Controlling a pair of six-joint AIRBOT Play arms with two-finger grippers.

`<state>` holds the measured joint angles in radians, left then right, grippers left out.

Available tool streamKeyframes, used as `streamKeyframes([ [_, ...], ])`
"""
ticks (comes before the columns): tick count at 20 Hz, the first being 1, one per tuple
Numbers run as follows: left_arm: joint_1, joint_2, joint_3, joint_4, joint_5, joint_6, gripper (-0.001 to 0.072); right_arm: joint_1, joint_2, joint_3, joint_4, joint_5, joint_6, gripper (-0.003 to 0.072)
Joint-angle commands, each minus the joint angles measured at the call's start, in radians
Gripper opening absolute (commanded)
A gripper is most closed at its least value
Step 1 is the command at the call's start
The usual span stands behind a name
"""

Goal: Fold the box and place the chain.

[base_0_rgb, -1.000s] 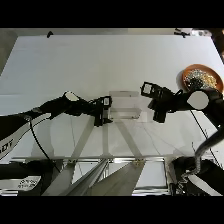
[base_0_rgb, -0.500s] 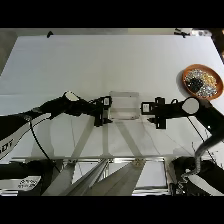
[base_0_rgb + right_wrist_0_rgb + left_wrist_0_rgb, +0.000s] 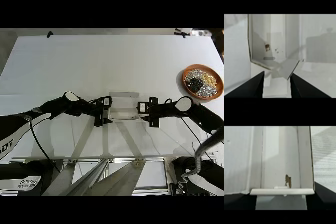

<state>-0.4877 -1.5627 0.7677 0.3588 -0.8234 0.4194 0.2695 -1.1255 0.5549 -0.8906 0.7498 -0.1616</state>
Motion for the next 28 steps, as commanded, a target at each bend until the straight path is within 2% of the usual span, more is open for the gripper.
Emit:
streamKeyframes([
  [1,0.0,0.001,0.001,0.0,0.0,0.0,0.0314,0.014,-0.005,-0.001,0.039,-0.002,-0.024,0.032],
  [7,0.0,0.001,0.001,0.0,0.0,0.0,0.0314,0.056,-0.041,-0.001,0.068,0.01,-0.024,0.028],
  [9,0.0,0.001,0.001,0.0,0.0,0.0,0.0314,0.056,-0.053,-0.001,0.068,0.008,-0.024,0.018],
  [13,0.0,0.001,0.001,0.0,0.0,0.0,0.0314,0.056,-0.055,0.0,0.119,-0.037,-0.027,0.0175],
  [18,0.0,0.001,0.001,0.0,0.0,0.0,0.0314,0.06,-0.071,0.0,0.193,-0.037,-0.086,0.0174],
  [24,0.0,0.001,0.001,0.0,0.0,0.0,0.0314,0.099,-0.071,0.0,0.219,-0.061,-0.113,0.0174],
  [26,0.0,0.001,0.001,0.0,0.0,0.0,0.0314,0.099,-0.071,0.0,0.218,-0.055,-0.113,0.0211],
  [28,0.0,0.001,0.001,0.0,0.0,0.0,0.0314,0.099,-0.071,-0.001,0.217,-0.055,-0.113,0.0359],
])
